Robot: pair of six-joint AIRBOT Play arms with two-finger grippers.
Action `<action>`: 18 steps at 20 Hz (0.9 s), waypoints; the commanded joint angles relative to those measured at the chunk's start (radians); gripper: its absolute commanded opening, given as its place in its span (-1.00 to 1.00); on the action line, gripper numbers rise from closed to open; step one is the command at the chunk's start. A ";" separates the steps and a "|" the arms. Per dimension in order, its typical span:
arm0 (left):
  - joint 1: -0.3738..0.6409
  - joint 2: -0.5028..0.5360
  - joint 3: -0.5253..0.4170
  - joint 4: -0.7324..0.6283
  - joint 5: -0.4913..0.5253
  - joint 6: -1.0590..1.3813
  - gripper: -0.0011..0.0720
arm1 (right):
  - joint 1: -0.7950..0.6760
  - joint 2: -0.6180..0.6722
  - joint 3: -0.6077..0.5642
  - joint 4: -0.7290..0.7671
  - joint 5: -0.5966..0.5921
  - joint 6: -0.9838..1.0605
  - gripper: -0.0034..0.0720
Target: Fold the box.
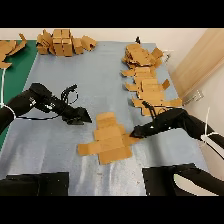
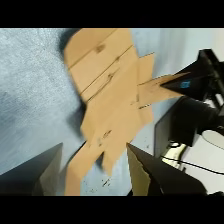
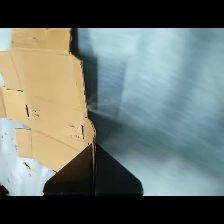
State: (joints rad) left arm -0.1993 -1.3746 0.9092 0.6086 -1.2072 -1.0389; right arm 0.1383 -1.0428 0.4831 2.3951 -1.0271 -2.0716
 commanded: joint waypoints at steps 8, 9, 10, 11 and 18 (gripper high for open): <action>0.082 -0.161 -0.001 -0.018 -0.083 0.081 0.66 | 0.304 0.024 0.000 0.090 0.264 -0.120 -0.90; 0.085 -0.161 -0.001 -0.007 -0.078 0.082 0.66 | 0.304 0.024 -0.001 0.089 0.264 -0.120 -0.90; 0.085 -0.161 0.000 0.006 -0.077 0.081 0.66 | 0.304 0.023 0.000 0.089 0.264 -0.120 -0.90; 0.088 -0.161 0.000 0.025 -0.089 0.081 0.66 | 0.304 0.020 0.000 0.088 0.263 -0.120 -0.90; 0.170 -0.161 -0.001 0.045 -0.196 0.081 0.66 | 0.304 0.020 -0.001 0.059 0.267 -0.098 -0.90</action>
